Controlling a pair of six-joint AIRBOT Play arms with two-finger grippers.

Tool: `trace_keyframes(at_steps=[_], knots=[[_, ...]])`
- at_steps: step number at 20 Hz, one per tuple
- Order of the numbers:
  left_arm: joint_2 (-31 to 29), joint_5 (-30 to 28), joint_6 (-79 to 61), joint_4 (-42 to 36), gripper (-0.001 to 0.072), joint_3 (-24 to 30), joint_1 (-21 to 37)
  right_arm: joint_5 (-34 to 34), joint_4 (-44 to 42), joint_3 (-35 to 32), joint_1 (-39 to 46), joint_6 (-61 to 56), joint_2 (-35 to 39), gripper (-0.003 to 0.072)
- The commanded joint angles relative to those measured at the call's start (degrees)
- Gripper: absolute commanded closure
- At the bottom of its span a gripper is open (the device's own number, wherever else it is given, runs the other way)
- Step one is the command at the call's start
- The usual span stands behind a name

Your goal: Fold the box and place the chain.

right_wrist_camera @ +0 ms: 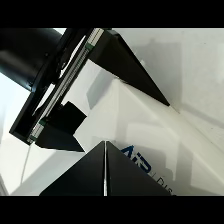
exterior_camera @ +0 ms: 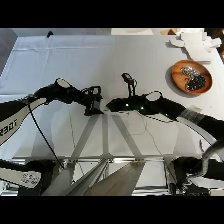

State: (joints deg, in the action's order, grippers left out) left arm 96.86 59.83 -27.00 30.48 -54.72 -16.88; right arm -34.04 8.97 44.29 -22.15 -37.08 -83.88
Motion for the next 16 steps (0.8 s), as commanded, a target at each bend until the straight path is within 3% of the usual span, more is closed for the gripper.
trace_keyframes(at_steps=[1,10,16], knots=[[-0.02,-0.02,0.0,0.02,0.0389,0.0,0.0,0.31,2.75,-0.04,-0.07,-0.66,-0.04,0.0674],[-0.02,-0.02,0.0,0.02,0.0389,0.0,0.0,1.36,3.39,-0.02,-1.7,-0.48,1.84,0.0674],[-0.02,-0.02,0.0,0.0,0.0389,0.0,0.0,4.72,10.08,-0.02,-1.55,-2.67,11.89,0.0673]])
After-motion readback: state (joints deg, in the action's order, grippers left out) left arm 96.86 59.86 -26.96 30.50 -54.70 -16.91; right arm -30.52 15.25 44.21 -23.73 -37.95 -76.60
